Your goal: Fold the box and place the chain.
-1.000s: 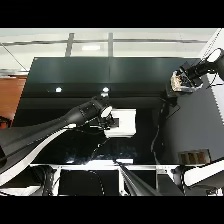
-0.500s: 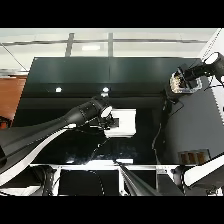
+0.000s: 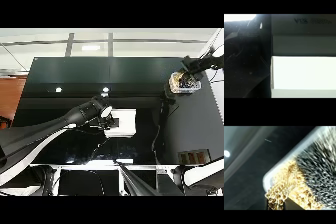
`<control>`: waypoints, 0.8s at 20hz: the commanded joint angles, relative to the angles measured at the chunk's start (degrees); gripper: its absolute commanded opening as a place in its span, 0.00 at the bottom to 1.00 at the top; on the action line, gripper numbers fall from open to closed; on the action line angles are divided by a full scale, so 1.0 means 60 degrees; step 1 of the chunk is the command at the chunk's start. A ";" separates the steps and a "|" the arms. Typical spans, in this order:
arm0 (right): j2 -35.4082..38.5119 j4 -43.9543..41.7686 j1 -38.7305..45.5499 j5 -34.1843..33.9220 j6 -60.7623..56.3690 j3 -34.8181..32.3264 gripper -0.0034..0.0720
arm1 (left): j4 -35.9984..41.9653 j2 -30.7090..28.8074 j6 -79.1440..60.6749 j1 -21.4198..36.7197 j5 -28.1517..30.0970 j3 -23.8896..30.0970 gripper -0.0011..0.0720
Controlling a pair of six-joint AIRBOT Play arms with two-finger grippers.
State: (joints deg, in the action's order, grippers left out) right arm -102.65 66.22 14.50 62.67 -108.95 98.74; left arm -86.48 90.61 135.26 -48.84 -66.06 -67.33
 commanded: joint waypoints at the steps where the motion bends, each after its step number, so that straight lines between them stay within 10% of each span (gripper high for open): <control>1: 0.1133 0.0004 0.0029 0.0182 0.1749 0.0259 0.06 | -0.0004 0.0000 -0.0004 0.0004 0.0004 -0.0004 0.06; 16: 0.6794 -0.1708 -0.0076 0.1672 0.4539 0.0353 0.06 | 0.0004 0.0000 -0.0004 0.0004 0.0000 -0.0004 0.06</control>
